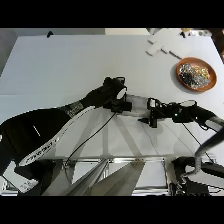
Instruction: Fold the box and place the chain.
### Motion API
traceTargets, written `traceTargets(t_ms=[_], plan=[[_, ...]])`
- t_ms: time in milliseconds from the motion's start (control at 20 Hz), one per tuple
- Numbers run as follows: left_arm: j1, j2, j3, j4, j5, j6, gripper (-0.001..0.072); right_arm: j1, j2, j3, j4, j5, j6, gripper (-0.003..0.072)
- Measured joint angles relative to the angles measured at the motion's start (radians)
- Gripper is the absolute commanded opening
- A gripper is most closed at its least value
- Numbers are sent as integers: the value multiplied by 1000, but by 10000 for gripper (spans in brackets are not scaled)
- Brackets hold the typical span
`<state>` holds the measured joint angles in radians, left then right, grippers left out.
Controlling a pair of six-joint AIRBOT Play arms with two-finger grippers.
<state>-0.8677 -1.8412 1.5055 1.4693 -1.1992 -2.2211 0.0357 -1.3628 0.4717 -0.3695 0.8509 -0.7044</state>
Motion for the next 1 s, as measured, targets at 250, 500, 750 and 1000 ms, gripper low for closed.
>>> traceTargets(t_ms=[250,500,750,1000], plan=[[0,-1,0,1,-8,-3,49,0,0,0,-1,0,0,456],[0,-5,0,2,-14,-2,81,0,0,0,-2,-1,-2,456],[0,-10,0,4,-16,-3,117,0,0,0,-2,-2,-2,456],[2,-7,0,2,-15,7,345,-1,0,0,-3,-3,-1,456]])
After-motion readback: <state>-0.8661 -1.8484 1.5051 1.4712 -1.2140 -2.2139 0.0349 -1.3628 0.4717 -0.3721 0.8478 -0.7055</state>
